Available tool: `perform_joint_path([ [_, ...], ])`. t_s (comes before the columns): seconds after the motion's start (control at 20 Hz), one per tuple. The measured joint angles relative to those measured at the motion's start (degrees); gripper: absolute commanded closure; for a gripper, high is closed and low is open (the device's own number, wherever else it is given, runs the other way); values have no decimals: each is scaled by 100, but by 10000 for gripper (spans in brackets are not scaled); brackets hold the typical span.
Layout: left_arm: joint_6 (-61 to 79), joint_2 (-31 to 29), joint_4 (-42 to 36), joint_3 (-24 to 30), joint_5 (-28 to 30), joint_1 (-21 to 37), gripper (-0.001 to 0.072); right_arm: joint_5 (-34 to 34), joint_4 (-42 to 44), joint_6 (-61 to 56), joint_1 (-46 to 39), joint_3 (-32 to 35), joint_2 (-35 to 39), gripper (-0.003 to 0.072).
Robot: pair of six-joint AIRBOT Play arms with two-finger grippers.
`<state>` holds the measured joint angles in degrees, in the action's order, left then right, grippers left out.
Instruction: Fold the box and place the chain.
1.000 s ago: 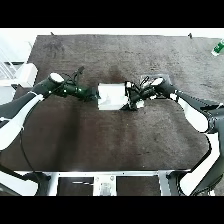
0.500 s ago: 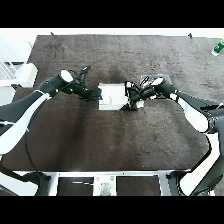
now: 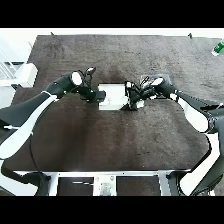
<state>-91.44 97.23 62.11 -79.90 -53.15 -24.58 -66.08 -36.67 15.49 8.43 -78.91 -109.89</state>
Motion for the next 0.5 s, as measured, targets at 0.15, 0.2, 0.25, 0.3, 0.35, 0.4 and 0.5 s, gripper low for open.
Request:
perform_joint_path([
  [0.15, -306, 0, 260, -63, -39, -105, 301, 0, 0, -4, 0, 0, 0, 86],
  [0.2, -415, 0, 369, -101, -42, -142, 302, 0, 0, -7, 0, 0, 0, 86],
  [0.25, -557, 0, 520, -144, -39, -188, 302, 0, 0, -7, 0, 0, 0, 86],
  [0.3, -706, 0, 682, -192, -50, -247, 302, 0, 0, -7, 0, 0, 0, 87],
  [0.35, -874, 0, 866, -243, -76, -304, 302, 0, 2, -7, 0, 0, 0, 87],
  [0.4, -1019, 2, 1019, -282, -105, -348, 302, 0, 2, -7, 0, 0, 0, 86],
  [0.5, -1287, 11, 1241, -328, -162, -396, 304, 0, 2, -7, 0, 0, 0, 87],
])
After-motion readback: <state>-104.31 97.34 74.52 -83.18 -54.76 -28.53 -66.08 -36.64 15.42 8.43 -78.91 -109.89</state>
